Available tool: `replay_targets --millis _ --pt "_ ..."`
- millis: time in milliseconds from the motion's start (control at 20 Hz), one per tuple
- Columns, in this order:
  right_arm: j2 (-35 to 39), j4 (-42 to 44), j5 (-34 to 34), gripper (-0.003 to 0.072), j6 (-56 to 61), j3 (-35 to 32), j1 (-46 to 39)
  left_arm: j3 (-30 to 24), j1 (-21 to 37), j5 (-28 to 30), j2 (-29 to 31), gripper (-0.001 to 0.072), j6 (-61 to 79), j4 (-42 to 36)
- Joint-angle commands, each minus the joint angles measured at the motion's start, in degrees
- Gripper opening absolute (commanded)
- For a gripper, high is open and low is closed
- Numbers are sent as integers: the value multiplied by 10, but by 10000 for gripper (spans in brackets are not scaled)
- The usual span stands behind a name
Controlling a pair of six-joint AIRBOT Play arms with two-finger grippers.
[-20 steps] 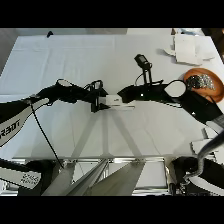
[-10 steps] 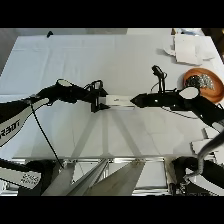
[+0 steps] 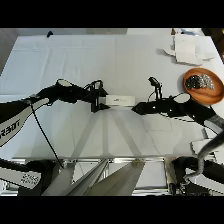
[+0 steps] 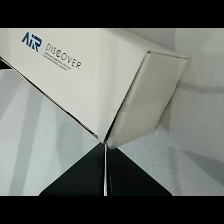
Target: Fold the box and place the chain.
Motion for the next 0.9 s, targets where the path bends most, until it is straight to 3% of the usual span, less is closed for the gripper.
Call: replay_targets --millis 0,350,550,850 --pt "3 1 6 10 -5 -2 0 0 0 0 0 368 0 0" --pt "31 137 3 10 -78 -2 0 0 0 0 0 368 0 0" --pt "21 114 -60 10 -71 -2 0 0 0 0 0 368 0 0" --pt "-17 62 -46 11 -55 -2 9 0 0 0 0 368 0 0"
